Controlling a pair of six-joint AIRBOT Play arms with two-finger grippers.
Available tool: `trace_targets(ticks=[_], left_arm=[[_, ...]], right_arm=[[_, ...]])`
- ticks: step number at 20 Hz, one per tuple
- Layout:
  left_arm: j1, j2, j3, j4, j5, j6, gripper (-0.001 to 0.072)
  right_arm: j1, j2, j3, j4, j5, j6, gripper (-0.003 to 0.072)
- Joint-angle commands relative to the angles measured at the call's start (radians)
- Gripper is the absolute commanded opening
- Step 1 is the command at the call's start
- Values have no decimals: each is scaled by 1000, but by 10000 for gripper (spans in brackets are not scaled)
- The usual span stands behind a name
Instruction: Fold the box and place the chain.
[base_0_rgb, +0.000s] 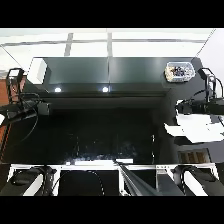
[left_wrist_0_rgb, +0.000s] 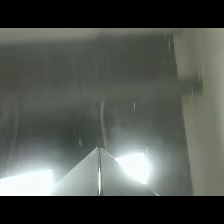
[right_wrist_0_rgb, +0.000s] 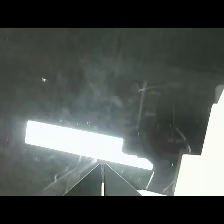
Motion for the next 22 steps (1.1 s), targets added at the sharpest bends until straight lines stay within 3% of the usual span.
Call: trace_targets(ticks=[1, 4, 5, 6, 7, 9, 10, 12, 13, 15, 17, 20, 22], left_arm=[[-1, -27, -2, -60, 176, 0, 25], [-1, -107, -8, -105, 281, 0, 28], [-1, -146, -7, -118, 291, 0, 132], [-4, -182, -6, -121, 290, 1, 425], [-8, -217, -6, -121, 283, 0, 710], [-8, -270, 5, -120, 201, 16, 707], [-8, -288, 11, -120, 151, 16, 707], [-8, -298, 11, -109, 84, 16, 707], [-9, -298, 11, -106, 64, 16, 707], [-9, -298, 11, -108, 53, 16, 707], [-9, -298, 11, -126, 52, 16, 707], [-14, -298, 11, -140, 37, 16, 706], [-24, -298, 11, -159, 32, 16, 706]], right_arm=[[0, 0, 0, 39, -138, 0, 11], [0, -2, -3, 123, -327, 2, 13], [0, -6, -3, 121, -386, 13, 144], [0, -15, -2, 121, -435, 13, 720], [-1, -27, -2, 104, -453, 10, 720], [-24, -44, -1, -62, -469, 74, 720], [-78, -60, 10, -235, -470, 234, 720], [-275, -144, 78, -577, -381, 514, 720], [-394, -201, 122, -636, -332, 525, 720], [-632, -331, 237, -597, -212, 520, 720], [-803, -468, 369, -418, -80, 331, 720], [-863, -666, 532, -326, 181, 49, 720], [-856, -732, 546, -151, 245, -134, 720]])
